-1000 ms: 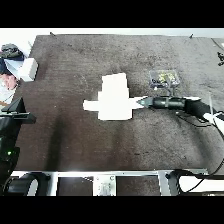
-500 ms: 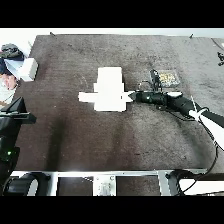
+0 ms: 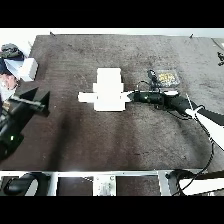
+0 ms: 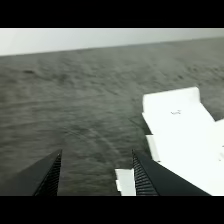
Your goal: Fold the box and place the chain.
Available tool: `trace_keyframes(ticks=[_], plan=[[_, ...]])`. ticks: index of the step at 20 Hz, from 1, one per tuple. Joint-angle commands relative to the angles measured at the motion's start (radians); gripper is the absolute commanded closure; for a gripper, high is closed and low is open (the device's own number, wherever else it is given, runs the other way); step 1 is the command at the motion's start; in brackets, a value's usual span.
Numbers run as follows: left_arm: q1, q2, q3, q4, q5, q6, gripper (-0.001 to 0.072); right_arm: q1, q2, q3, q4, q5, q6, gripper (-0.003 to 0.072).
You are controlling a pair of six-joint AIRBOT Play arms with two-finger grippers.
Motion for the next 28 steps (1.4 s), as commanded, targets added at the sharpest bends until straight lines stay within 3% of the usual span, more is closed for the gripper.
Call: trace_keyframes(ticks=[1,4,10,14,16,20,28], plan=[[0.0,-0.305,0.182,-0.001,-0.148,0.005,0.0186,0.001,-0.002,0.002,0.0,0.009,-0.014,0.0675],[0.0,-0.588,0.402,0.056,-0.286,-0.058,0.0165,0.001,-0.002,0.002,0.0,0.008,-0.014,0.0675],[-0.006,-1.138,1.019,0.417,-0.712,-0.489,0.0166,0.001,-0.002,0.002,0.0,0.008,-0.018,0.0675],[-0.054,-1.411,1.412,0.592,-0.857,-0.697,0.0165,0.001,-0.002,0.002,0.0,0.007,-0.017,0.0675],[-0.083,-1.516,1.554,0.66,-0.882,-0.771,0.0165,0.001,-0.002,0.002,0.0,0.008,-0.018,0.0674],[-0.108,-1.674,1.715,0.67,-0.959,-0.86,0.0165,0.001,-0.002,0.002,-0.008,0.006,-0.018,0.0674],[-0.143,-1.764,1.719,0.573,-0.953,-0.805,0.0165,0.0,-0.002,0.002,-0.031,0.007,-0.018,0.0674]])
